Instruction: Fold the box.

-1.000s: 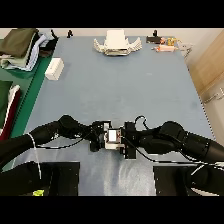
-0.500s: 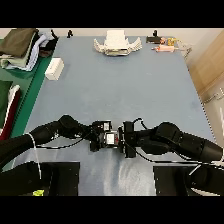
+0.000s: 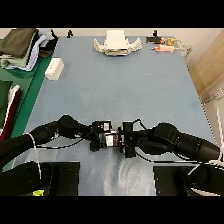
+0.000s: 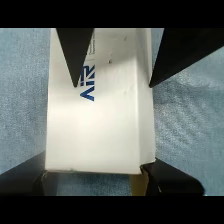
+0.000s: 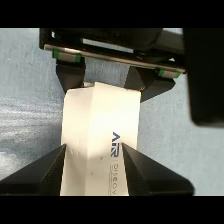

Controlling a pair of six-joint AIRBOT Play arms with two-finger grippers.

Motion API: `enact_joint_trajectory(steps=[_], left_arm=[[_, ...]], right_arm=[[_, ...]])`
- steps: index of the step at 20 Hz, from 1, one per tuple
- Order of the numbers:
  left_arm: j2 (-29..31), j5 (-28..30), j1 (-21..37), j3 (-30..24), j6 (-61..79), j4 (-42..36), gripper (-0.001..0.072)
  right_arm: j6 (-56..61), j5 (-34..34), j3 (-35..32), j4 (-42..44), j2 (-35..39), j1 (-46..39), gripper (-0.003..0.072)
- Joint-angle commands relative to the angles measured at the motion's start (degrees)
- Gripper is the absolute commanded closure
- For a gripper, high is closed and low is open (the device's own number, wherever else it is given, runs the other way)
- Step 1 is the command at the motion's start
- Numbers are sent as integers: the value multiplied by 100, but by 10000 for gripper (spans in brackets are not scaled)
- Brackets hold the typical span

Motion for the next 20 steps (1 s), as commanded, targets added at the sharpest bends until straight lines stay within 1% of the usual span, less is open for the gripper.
enact_joint_trajectory(steps=[1, 2, 3, 4, 9, 17, 20], left_arm=[[-2, -9, 4, 2, 0, -2, 238], [-2, -9, 4, 4, 0, -2, 238], [-2, -9, 4, 4, 2, -2, 238], [-2, -9, 4, 4, 0, -2, 238], [-2, -9, 4, 2, 0, -2, 238], [-2, -9, 4, 4, 0, -2, 238], [-2, -9, 4, 2, 0, -4, 238]], right_arm=[[-2, -15, -2, -236, -13, -4, 140], [0, -15, -4, -275, -13, -4, 142], [0, -17, -2, -310, -11, -2, 174], [0, -17, 0, -361, -11, 17, 177], [0, -11, 2, -463, 44, 118, 177], [0, 28, 2, -463, 479, 118, 177], [0, 133, 2, -463, 511, 116, 177]])
